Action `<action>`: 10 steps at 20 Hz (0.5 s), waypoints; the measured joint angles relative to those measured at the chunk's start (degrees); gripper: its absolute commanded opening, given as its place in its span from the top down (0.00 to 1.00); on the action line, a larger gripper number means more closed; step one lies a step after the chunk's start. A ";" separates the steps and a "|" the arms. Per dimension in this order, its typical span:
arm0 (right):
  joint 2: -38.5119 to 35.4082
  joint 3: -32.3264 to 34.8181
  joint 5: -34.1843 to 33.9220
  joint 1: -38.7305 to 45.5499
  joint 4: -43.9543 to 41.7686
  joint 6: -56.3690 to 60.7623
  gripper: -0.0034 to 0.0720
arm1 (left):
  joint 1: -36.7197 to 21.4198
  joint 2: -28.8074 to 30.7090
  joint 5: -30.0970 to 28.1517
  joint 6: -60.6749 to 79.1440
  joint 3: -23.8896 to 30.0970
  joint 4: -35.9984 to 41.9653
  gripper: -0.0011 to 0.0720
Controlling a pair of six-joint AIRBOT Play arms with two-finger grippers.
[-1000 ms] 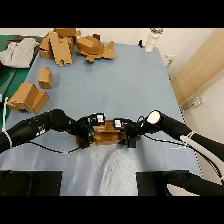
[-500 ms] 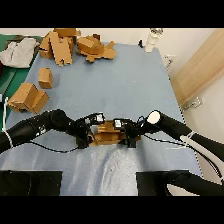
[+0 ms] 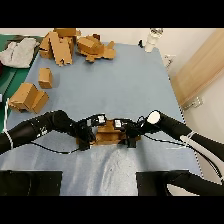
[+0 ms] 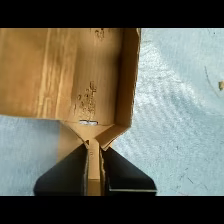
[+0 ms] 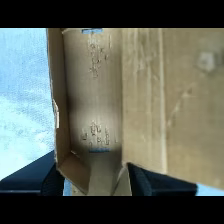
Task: Fold the box.
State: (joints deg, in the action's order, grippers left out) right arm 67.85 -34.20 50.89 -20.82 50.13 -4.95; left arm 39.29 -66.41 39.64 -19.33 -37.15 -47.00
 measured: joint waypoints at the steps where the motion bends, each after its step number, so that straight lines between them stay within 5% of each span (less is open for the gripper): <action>1: 0.00 0.00 -0.07 0.00 0.00 0.02 0.24 | 0.11 0.00 0.07 0.02 0.00 0.09 0.49; 2: 0.00 0.00 -0.15 0.00 0.00 0.02 0.24 | 0.17 0.00 0.04 0.02 0.00 0.11 0.50; 4: 0.00 0.00 -0.11 0.00 0.00 0.02 0.24 | 0.28 0.00 -0.09 0.07 0.00 0.11 0.74; 10: 0.00 0.00 -0.02 0.00 0.00 0.02 0.24 | 0.42 0.00 -0.22 0.20 0.00 0.28 0.75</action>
